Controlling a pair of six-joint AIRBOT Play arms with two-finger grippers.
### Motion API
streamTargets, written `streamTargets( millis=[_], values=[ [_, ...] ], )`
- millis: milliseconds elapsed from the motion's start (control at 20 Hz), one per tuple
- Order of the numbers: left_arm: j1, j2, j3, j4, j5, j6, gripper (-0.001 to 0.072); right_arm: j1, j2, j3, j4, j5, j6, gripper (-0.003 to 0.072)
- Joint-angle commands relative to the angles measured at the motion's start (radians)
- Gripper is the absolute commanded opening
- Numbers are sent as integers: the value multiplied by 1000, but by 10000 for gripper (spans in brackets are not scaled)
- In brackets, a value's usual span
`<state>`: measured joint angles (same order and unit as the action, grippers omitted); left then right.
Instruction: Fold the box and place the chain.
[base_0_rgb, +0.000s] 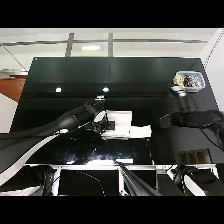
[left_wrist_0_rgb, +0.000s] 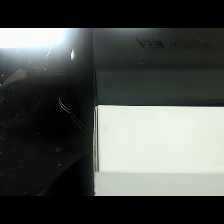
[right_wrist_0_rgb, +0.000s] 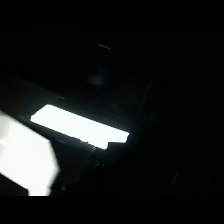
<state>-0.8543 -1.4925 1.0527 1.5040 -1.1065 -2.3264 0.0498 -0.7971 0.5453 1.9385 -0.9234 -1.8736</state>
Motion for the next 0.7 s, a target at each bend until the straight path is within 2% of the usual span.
streamTargets(
  millis=[0,150,300,500,550,600,650],
  values=[
    [1,0,0,1,-2,0,27,-237,-3,-66,97,-95,213,22],
    [1,0,0,2,-3,0,27,-189,-150,-122,303,-107,126,23],
    [1,0,0,1,-6,0,27,-65,-292,-122,375,-46,85,22],
    [0,0,0,2,-10,0,27,50,-352,-90,458,-25,32,30],
    [0,0,0,2,-10,0,27,69,-352,-79,459,-29,32,143],
    [0,0,0,2,-10,0,27,80,-352,-63,460,-48,32,392],
    [0,0,0,2,-10,0,27,84,-352,-43,459,-76,30,516]
  ],
)
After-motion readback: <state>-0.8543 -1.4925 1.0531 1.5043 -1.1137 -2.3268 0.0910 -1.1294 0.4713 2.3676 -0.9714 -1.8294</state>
